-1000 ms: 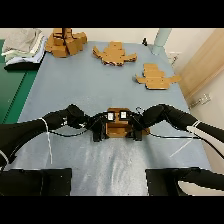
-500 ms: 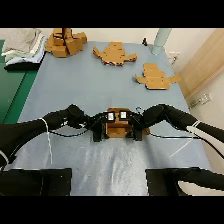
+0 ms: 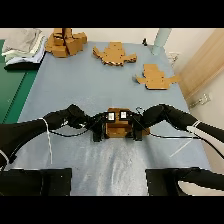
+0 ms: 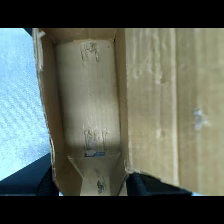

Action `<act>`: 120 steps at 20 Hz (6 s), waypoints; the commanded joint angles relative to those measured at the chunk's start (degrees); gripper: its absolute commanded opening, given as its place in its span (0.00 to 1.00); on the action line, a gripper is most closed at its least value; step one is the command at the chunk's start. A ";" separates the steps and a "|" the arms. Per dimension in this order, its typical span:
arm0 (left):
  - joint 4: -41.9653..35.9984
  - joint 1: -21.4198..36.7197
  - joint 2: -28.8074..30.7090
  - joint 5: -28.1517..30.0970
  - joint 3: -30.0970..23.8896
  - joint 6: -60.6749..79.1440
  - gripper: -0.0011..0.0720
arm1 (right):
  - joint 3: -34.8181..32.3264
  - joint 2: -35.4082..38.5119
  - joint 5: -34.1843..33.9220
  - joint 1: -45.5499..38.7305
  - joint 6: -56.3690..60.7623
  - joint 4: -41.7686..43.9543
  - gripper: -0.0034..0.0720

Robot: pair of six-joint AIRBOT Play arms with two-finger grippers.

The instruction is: Fold the box.

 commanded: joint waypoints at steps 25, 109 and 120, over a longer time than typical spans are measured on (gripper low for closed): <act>0.02 0.00 -0.02 -0.02 0.02 0.00 0.74 | 0.00 17.64 -18.71 -3.23 57.75 -0.90 0.98; 0.02 0.00 -0.02 -0.02 0.02 0.02 0.74 | -6.05 20.74 -2.05 4.48 75.10 -55.15 0.05; 0.02 0.00 -0.02 0.00 0.02 0.02 0.74 | -9.27 15.80 -0.96 -5.25 82.44 -17.66 0.05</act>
